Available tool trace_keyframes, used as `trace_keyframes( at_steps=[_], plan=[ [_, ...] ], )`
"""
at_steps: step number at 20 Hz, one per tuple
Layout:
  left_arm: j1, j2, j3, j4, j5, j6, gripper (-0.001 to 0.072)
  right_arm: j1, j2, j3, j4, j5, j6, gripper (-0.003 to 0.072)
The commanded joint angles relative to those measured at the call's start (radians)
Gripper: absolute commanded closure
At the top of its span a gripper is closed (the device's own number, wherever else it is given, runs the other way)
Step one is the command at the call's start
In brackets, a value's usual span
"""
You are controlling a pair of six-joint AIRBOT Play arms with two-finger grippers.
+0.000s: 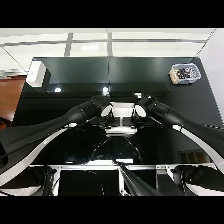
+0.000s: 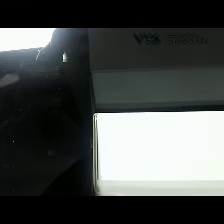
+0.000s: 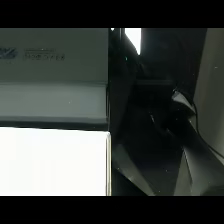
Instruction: Fold the box and place the chain.
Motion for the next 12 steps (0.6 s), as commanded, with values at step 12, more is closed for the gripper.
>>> trace_keyframes(
  at_steps=[12],
  plan=[
    [0.001,0.0,0.001,0.002,0.006,-0.001,0.0678,-0.193,0.465,0.018,-0.408,0.02,-0.244,0.0405]
  ],
)
